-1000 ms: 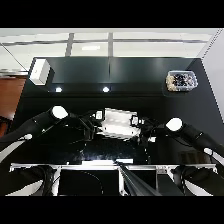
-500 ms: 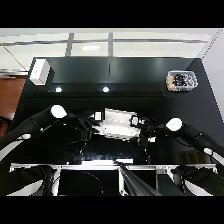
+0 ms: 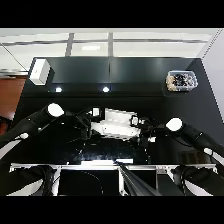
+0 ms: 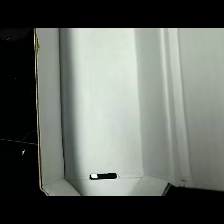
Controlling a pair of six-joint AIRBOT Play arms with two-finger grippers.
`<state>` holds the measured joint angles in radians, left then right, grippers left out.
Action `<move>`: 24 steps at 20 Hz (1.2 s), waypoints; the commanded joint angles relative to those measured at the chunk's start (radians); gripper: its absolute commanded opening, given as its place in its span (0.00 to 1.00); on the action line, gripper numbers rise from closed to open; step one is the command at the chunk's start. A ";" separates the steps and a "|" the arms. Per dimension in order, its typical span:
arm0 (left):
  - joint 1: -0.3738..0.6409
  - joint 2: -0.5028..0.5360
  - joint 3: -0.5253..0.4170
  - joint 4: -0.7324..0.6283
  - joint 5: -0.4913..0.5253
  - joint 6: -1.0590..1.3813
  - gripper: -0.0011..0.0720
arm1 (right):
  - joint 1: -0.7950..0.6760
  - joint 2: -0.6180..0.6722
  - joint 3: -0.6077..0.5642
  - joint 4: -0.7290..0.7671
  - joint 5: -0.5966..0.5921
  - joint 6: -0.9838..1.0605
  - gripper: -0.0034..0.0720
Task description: Fold the box and place the chain.
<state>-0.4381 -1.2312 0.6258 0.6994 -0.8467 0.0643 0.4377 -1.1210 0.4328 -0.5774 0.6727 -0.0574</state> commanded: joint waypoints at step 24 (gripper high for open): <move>-0.099 -0.088 0.002 -0.214 0.081 0.068 0.33 | 0.001 0.001 0.001 0.000 0.000 0.000 0.66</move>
